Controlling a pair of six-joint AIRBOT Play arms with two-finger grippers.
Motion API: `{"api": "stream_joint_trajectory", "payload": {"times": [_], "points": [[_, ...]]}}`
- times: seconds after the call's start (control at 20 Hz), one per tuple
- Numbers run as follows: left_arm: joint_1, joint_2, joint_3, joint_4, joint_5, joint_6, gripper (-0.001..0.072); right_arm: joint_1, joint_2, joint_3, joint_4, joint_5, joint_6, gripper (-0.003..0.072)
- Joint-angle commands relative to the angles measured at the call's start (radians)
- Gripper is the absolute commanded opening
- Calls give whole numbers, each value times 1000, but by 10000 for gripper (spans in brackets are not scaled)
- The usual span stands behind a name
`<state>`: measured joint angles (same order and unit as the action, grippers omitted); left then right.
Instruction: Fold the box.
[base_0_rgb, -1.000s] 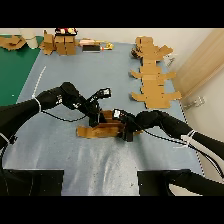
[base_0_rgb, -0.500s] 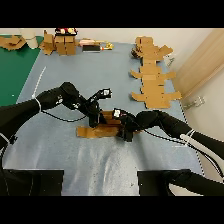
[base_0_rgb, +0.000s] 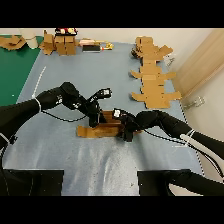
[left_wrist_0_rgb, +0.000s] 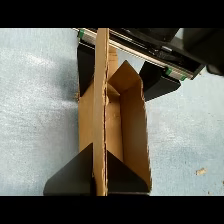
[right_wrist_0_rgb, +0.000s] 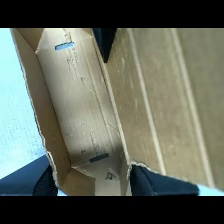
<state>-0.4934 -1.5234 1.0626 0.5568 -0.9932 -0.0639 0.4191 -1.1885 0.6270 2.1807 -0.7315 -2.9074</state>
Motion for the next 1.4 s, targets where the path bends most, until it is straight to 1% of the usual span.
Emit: {"api": "stream_joint_trajectory", "payload": {"times": [0.0, 0.05, 0.1, 0.3, 0.6, 0.9, 1.05, 1.2, 1.35], "points": [[0, 0, 0, 1, -2, 0, 14, 1, 2, 2, -3, -11, 0, 584], [0, -1, 0, 1, -2, 0, 15, 1, 8, 2, -3, -22, 0, 584], [0, -1, 0, 1, -2, 0, 14, 1, 20, 2, -3, -23, -4, 606], [0, -1, 0, 1, -2, 0, 14, -1, 57, 2, 2, -11, -61, 611], [0, 0, 0, 1, -2, 0, 14, -1, 7, 2, 37, 4, -95, 611], [0, 0, 0, 1, -2, 0, 14, -2, -17, 23, 18, -17, -95, 611], [0, 0, 0, 1, -2, 0, 14, -8, -15, 28, 0, -78, -95, 610], [0, 0, 0, 1, -3, 0, 14, -27, -16, 47, -9, -93, -95, 610], [0, 0, 0, 1, -3, 0, 14, -68, -44, 93, -11, -173, -95, 611]]}}
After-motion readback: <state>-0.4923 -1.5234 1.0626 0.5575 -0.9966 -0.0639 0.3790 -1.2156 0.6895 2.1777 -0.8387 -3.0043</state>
